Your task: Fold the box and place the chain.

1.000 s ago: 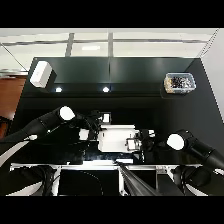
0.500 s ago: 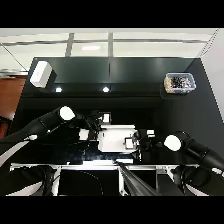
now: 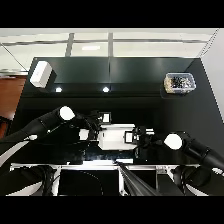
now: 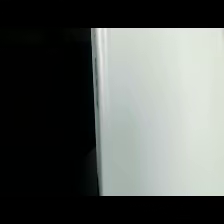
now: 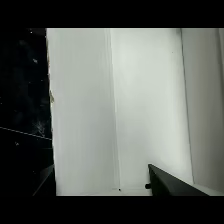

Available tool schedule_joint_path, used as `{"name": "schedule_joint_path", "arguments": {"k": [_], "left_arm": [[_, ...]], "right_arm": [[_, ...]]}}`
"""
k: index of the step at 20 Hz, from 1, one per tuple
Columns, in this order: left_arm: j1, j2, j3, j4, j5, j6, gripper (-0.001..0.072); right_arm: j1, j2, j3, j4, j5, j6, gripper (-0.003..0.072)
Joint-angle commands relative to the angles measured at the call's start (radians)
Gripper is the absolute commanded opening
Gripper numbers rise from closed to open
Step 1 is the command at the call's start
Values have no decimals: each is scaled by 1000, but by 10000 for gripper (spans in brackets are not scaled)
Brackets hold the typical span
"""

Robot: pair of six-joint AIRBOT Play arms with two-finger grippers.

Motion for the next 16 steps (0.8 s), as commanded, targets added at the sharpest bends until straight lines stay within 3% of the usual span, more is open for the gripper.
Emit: {"name": "schedule_joint_path", "arguments": {"k": [1, 16], "left_arm": [[0, 0, 0, 0, -2, 1, 24], [0, 0, 0, 0, -5, 1, 24]], "right_arm": [[-49, 20, 6, 7, -24, 5, 659], [-153, 68, 40, -17, -29, 3, 658]]}}
